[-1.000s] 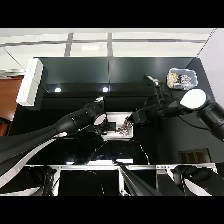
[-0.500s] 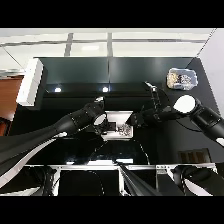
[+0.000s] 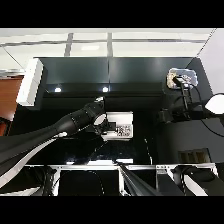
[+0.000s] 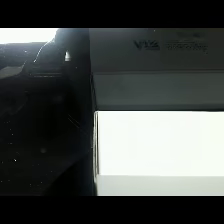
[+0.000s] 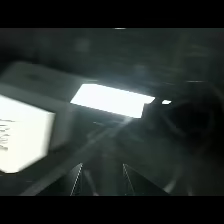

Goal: Fold the box and place the chain.

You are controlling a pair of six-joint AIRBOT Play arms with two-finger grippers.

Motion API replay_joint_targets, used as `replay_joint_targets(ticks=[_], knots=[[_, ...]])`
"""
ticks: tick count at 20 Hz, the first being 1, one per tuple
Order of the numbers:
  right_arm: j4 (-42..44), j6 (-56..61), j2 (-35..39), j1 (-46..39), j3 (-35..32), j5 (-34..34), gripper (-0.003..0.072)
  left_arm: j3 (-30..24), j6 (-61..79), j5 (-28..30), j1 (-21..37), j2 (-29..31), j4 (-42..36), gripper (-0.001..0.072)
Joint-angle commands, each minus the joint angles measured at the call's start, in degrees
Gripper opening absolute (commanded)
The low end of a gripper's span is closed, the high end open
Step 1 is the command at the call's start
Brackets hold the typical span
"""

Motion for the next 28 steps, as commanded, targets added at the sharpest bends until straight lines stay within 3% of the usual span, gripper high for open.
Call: replay_joint_targets(ticks=[1, 5, 6, 7, 8, 11, 14, 16, 18, 20, 22, 23, 25, 26, 27, 28], knots=[[-3.5, 0.7, 2.3, -2.3, -2.9, -1.4, 0.0315, 0.0, 0.1, -0.6, 0.1, -0.3, 0.0, 0.0030], [-0.4, 0.7, 2.3, -2.3, -4.5, -2.1, 0.0315, 1.3, 0.8, -3.7, 0.2, -0.3, 0.4, 0.0034], [-0.5, 0.7, 2.3, -2.3, -4.7, -2.2, 0.0315, 2.3, 0.8, -4.6, 0.2, -0.3, 0.7, 0.0146], [-0.5, 0.7, 2.3, -2.3, -4.8, -2.4, 0.0315, 3.5, 0.8, -5.2, 0.2, -0.3, 1.4, 0.0377], [-0.5, 0.7, 2.3, -2.3, -4.8, -2.6, 0.0315, 4.7, 0.7, -6.6, 0.0, -0.3, 2.5, 0.0483], [-0.5, 0.7, 2.3, -2.3, -4.8, -3.4, 0.0315, 7.0, 2.1, -10.1, -1.7, 2.4, 7.5, 0.0494], [-0.6, 0.7, 2.3, -2.3, -4.8, -3.8, 0.0315, 5.5, 4.1, -12.8, -4.0, 9.4, 14.8, 0.0495], [-0.5, 0.7, 2.3, -2.3, -4.8, -4.0, 0.0315, 0.5, 3.8, -14.4, -2.7, 15.5, 20.1, 0.0494], [-0.5, 0.7, 2.3, -2.3, -4.8, -4.3, 0.0315, -6.8, 3.9, -15.0, 3.5, 21.9, 20.3, 0.0493], [-0.5, 0.7, 2.3, -2.3, -4.8, -4.5, 0.0315, -15.0, 6.1, -10.7, 12.7, 28.1, 14.4, 0.0492], [-0.5, 0.7, 2.3, -2.3, -4.8, -4.9, 0.0315, -22.7, 20.4, 0.0, 22.9, 32.1, -3.4, 0.0492], [-0.5, 0.7, 2.3, -2.3, -4.8, -5.0, 0.0315, -26.2, 35.6, 4.2, 27.5, 32.7, -17.2, 0.0492], [-0.4, 0.7, 2.3, -2.3, -4.8, -5.6, 0.0315, -30.7, 76.5, 4.0, 32.9, 31.8, -40.0, 0.0493], [-0.3, 0.7, 2.3, -2.3, -4.8, -5.9, 0.0315, -32.1, 95.1, 2.1, 33.7, 31.1, -45.0, 0.0535], [-0.4, 0.7, 2.3, -2.3, -4.8, -6.1, 0.0315, -32.7, 104.3, 2.7, 33.4, 30.5, -46.9, 0.0714], [-0.3, 0.7, 2.3, -2.3, -4.8, -6.2, 0.0315, -32.8, 112.3, 3.8, 32.7, 29.8, -47.3, 0.0719]])
